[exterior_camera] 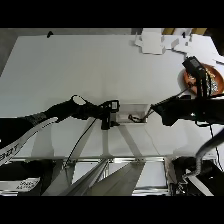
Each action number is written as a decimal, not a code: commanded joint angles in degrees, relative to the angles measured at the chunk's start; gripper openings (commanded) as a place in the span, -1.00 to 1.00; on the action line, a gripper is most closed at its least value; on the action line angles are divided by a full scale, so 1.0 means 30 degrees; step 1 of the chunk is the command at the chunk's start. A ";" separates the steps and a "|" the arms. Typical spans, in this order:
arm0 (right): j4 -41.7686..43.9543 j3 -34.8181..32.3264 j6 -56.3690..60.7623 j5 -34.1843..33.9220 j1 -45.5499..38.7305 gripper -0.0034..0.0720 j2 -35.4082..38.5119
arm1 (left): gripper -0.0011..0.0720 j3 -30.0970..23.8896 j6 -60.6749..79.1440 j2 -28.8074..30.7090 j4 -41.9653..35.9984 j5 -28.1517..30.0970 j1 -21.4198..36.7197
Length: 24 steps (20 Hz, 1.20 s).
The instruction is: Fold the box and place the chain.
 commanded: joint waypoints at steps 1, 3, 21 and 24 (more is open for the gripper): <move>-0.0226 0.0022 0.0510 -0.2710 0.2601 -0.87 -0.0007 | -0.22 0.0007 0.0007 0.0007 0.0000 0.0007 0.0007; -0.1246 0.0022 0.1552 -0.3198 0.3803 -0.87 -0.0546 | -0.22 0.0007 0.0007 0.0007 0.0000 0.0007 0.0007; -0.4233 0.1129 0.3242 -0.2127 0.5610 -0.40 -0.8349 | -0.22 0.0007 0.0007 0.0007 0.0000 0.0007 0.0000; -0.7410 0.3774 0.3271 0.0648 0.5603 -0.37 -0.8342 | -0.22 0.0007 0.0007 0.0007 0.0000 0.0000 0.0007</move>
